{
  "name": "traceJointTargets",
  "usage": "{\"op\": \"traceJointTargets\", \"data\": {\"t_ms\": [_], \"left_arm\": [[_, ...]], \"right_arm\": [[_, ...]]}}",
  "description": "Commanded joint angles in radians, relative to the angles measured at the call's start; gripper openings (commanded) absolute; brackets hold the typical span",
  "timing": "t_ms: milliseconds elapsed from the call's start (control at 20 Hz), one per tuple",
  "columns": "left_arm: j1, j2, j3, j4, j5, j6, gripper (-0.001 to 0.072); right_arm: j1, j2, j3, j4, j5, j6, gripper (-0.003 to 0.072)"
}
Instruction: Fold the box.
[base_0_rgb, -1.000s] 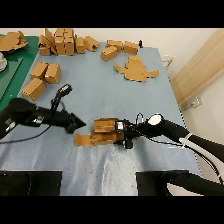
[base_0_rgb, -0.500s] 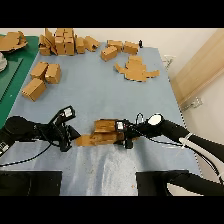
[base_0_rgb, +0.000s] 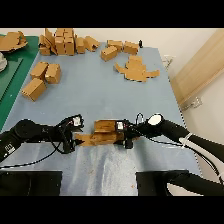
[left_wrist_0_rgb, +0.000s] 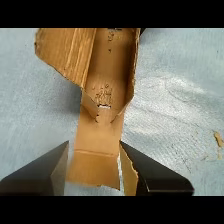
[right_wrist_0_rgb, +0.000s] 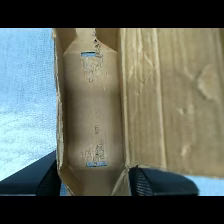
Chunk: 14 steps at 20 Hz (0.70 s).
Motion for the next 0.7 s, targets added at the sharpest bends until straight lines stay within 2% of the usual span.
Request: {"op": "traceJointTargets", "data": {"t_ms": [0,300,400,600,650], "left_arm": [[-0.040,-0.031,0.001,0.002,0.054,0.004,0.0472],[-0.140,-0.144,0.039,0.001,0.073,0.001,0.0472],[-0.172,-0.172,0.058,0.002,0.112,-0.044,0.0472],[-0.193,-0.219,0.087,0.002,0.148,-0.074,0.0469],[-0.194,-0.223,0.092,0.002,0.147,-0.074,0.0374]], "right_arm": [[0.000,0.000,0.000,0.000,0.000,0.001,0.0506],[0.000,0.000,0.000,0.000,0.000,0.000,0.0506],[0.000,0.000,0.000,0.000,0.000,0.000,0.0507],[0.000,0.000,0.000,0.000,0.000,0.000,0.0507],[0.000,0.000,0.000,0.000,0.000,0.001,0.0507]]}}
